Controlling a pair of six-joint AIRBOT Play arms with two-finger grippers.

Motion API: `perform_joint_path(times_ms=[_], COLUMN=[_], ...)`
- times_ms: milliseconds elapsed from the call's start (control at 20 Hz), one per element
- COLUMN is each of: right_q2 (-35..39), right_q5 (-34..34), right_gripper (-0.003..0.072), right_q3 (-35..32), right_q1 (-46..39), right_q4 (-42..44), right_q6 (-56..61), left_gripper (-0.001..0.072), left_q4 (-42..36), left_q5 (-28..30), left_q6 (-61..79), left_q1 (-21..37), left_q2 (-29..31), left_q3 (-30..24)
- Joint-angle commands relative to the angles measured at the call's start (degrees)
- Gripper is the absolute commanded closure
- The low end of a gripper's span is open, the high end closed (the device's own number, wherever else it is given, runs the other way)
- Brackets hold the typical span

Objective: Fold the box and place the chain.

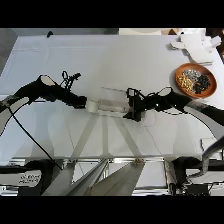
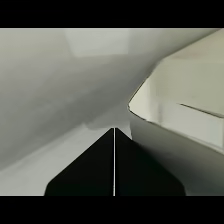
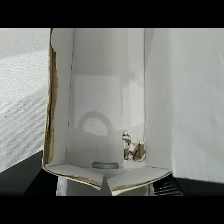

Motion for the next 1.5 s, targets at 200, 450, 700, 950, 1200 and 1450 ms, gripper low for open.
perform_joint_path(times_ms=[200,450,700,950,1200,1450], right_q2=[-0.02,-0.02,-0.02,-0.02,-0.02,-0.02], right_q5=[0.02,0.02,0.02,0.00,0.02,0.00], right_gripper=[0.0168,0.0168,0.0168,0.0168,0.0168,0.0168], right_q3=[0.04,0.04,0.04,0.04,0.04,0.04], right_q1=[0.02,0.02,0.02,0.02,0.02,0.02], right_q4=[0.02,0.02,0.02,0.02,0.02,0.02], right_q6=[0.02,0.02,0.02,0.02,0.02,0.02], left_gripper=[0.0629,0.0431,0.0431,0.0288,0.0020,0.0093], left_q4=[-10.08,-10.14,-10.21,-11.15,-11.82,-15.34], left_q5=[-3.61,-4.33,-4.26,-4.63,-2.82,-2.78], left_q6=[1.57,1.60,2.51,2.51,2.49,3.58], left_q1=[-0.37,-0.15,0.63,0.42,-1.55,-3.87], left_q2=[-0.37,0.28,2.34,2.54,2.45,2.45], left_q3=[-0.02,-0.02,-0.02,-0.02,-0.02,-0.02])
